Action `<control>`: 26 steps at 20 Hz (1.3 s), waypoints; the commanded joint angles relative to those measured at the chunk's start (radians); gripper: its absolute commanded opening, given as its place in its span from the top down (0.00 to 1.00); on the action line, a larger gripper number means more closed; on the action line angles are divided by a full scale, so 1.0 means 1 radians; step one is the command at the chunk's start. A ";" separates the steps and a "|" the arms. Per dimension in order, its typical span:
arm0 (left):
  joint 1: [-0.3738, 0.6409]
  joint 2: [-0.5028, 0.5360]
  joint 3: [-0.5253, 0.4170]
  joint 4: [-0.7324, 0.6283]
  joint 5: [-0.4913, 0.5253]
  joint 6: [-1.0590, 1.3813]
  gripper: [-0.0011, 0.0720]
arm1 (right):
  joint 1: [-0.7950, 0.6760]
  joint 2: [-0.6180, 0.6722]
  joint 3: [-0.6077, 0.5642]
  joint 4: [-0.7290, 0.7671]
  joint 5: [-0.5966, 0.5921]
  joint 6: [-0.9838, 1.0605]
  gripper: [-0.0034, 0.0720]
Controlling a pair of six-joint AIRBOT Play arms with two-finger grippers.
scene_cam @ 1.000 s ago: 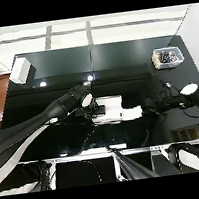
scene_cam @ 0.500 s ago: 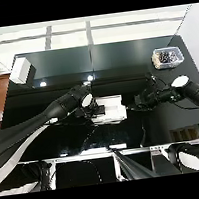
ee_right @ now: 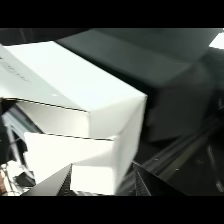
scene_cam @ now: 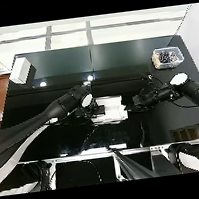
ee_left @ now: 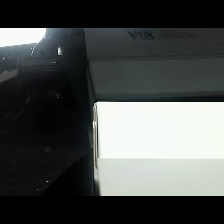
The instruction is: Fold the box and place the chain.
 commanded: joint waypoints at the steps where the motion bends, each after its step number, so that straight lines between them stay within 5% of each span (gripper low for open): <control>1: 0.001 0.000 0.000 0.000 -0.001 0.000 0.94 | 0.038 0.000 0.003 0.025 0.001 0.051 0.38; 9: 0.001 0.000 0.000 0.000 0.001 0.000 0.94 | 0.169 0.001 0.013 -0.012 -0.144 0.194 0.38; 26: 0.001 0.000 0.000 0.000 0.023 0.000 0.94 | 0.454 0.001 0.128 -0.454 -0.333 0.678 0.38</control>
